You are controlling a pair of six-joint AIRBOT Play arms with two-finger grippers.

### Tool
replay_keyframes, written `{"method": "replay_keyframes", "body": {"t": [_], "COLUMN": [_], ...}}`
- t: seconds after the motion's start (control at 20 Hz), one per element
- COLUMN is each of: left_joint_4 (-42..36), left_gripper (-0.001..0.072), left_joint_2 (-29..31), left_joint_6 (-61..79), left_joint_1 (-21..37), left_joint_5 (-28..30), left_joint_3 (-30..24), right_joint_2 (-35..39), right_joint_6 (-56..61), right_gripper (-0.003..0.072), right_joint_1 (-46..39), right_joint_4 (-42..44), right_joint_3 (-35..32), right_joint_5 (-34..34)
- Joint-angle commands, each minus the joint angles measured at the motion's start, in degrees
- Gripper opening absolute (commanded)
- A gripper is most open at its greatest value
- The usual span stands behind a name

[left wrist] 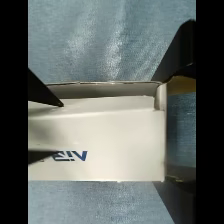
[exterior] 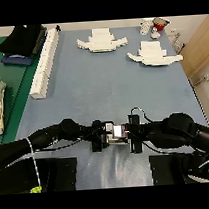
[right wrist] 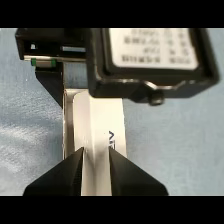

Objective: Fold the box.

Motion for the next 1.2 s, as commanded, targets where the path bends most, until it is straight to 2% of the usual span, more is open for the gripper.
{"method": "replay_keyframes", "body": {"t": [0.0,0.6,0.65,0.7,0.75,0.95,1.1,1.15], "left_joint_4": [0.07,0.04,0.07,0.07,0.07,0.07,0.04,0.07], "left_gripper": [0.0413,0.0413,0.0413,0.0413,0.0413,0.0413,0.0413,0.0413], "left_joint_2": [0.00,0.00,0.00,0.00,0.00,0.00,0.00,0.00], "left_joint_6": [0.07,0.07,0.07,0.07,0.07,0.07,0.07,0.07], "left_joint_1": [-0.02,-0.02,-0.02,-0.02,-0.02,-0.02,-0.02,-0.02], "left_joint_5": [-0.15,-0.17,-0.15,-0.17,-0.15,-0.17,-0.15,-0.17], "left_joint_3": [0.00,0.00,0.00,0.00,0.00,0.00,0.00,0.00], "right_joint_2": [-1.31,-1.07,-0.92,-0.74,-0.57,0.92,3.76,5.09], "right_joint_6": [0.02,0.04,0.04,0.04,0.04,0.09,4.59,5.95], "right_gripper": [0.0225,0.0237,0.0286,0.0422,0.0449,0.0449,0.0445,0.0413], "right_joint_1": [-0.02,-0.02,-0.02,-0.02,-0.02,-0.02,-0.09,-0.61], "right_joint_4": [3.30,4.76,4.79,4.79,4.76,4.96,9.60,12.00], "right_joint_3": [-0.02,-0.07,-0.07,-0.07,-0.07,-0.07,-0.26,-0.94], "right_joint_5": [-0.81,-2.34,-2.21,-2.08,-2.01,-1.70,-0.44,1.70]}}
